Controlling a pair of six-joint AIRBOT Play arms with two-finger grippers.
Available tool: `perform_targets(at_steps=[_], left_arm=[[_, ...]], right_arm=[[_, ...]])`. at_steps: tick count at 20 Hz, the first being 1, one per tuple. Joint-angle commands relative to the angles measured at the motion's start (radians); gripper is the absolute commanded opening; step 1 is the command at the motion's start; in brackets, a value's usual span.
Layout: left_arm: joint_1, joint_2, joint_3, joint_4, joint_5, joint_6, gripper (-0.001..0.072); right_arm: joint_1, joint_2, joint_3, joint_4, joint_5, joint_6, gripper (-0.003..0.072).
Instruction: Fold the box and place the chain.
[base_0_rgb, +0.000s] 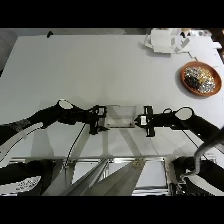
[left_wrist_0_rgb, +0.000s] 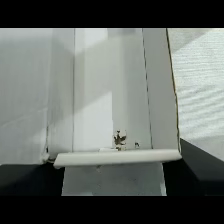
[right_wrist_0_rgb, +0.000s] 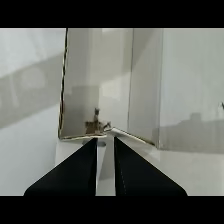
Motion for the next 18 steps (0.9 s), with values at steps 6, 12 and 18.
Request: perform_targets(at_steps=[6, 12, 18], left_arm=[[0.0, 0.001, 0.001, 0.0, 0.001, 0.0, 0.015], [0.0, 0.001, 0.001, 0.0, 0.001, 0.0, 0.015], [0.0, 0.001, 0.001, 0.0, 0.001, 0.0, 0.015]], right_arm=[[0.019, -0.076, -0.001, 0.183, -0.001, -0.087, 0.0325], [0.019, -0.093, -0.001, 0.18, -0.003, -0.085, 0.0437], [0.008, 0.036, -0.001, -0.071, -0.016, 0.266, 0.0387]])
